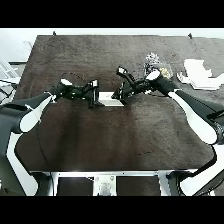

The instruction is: Fold the box and place the chain.

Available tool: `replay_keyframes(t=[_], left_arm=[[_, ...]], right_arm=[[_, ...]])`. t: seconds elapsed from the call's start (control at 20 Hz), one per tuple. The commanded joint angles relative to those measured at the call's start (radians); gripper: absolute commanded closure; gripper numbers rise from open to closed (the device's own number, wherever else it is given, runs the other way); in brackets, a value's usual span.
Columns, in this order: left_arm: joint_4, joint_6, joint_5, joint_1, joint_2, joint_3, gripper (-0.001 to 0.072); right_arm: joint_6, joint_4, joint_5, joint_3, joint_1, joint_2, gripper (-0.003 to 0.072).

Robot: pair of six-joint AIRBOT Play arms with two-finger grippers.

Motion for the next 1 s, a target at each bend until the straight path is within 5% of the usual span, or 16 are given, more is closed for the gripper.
replay_keyframes(t=[0.0, 0.2, 0.35, 0.7, 0.95], left_arm=[[0.000, 0.000, -0.001, 0.000, 0.000, 0.000, 0.0420], [0.000, 0.000, -0.001, 0.000, 0.000, 0.000, 0.0420], [0.000, 0.000, 0.000, 0.001, 0.001, 0.000, 0.0420], [0.000, 0.000, -0.001, 0.000, 0.001, 0.000, 0.0420], [0.000, 0.000, -0.003, 0.000, 0.001, 0.000, 0.0420]], right_arm=[[0.057, -0.046, 0.001, -0.005, 0.002, -0.038, 0.0678], [0.072, -0.088, -0.003, -0.005, 0.006, -0.039, 0.0678], [0.015, 0.026, -0.012, -0.005, 0.004, 0.024, 0.0679], [0.130, 0.041, -0.148, -0.019, -0.023, 0.362, 0.0680], [0.314, -0.031, -0.320, -0.249, -0.060, 0.644, 0.0680]])
